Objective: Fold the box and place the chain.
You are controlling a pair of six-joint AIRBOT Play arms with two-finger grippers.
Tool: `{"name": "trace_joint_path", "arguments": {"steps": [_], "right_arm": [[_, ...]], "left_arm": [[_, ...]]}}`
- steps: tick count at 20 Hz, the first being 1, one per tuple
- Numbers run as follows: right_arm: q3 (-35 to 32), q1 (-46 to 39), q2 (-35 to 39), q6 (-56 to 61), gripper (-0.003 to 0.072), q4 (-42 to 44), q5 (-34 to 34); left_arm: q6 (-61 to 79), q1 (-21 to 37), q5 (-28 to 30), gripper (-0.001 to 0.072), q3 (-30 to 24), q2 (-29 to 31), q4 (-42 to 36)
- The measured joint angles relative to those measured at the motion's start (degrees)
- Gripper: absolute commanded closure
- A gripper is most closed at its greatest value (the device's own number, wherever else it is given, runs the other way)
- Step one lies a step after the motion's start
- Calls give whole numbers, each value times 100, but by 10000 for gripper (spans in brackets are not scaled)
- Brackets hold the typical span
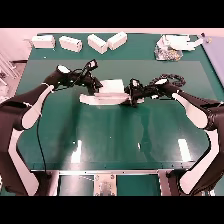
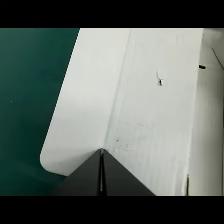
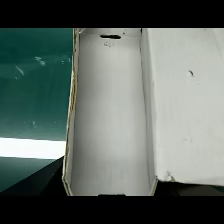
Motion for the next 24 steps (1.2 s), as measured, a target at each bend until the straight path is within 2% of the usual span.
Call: {"name": "trace_joint_path", "arguments": {"steps": [4, 8, 13, 17, 22, 23, 24], "right_arm": [[0, 0, 0, -2, 210, 0, -2], [0, 0, 0, -2, 210, -13, -4], [-2, 0, 0, -4, 210, -9, -2], [-2, 0, 0, -4, 210, -7, -2], [-2, 0, 0, -4, 210, -4, -2], [0, 0, 0, -4, 210, -4, -2], [0, 0, 0, -4, 210, -4, -2]], "left_arm": [[258, 11, 39, 693, -2, 72, -26], [426, 22, 9, 693, -2, 400, 133], [439, 243, -643, 694, -2, 861, 647], [398, 577, -1274, 694, -48, 1014, 907], [514, 669, -1652, 693, -549, 1067, 984], [544, 671, -1589, 688, -699, 1071, 984], [566, 667, -1497, 569, -831, 1071, 981]]}}
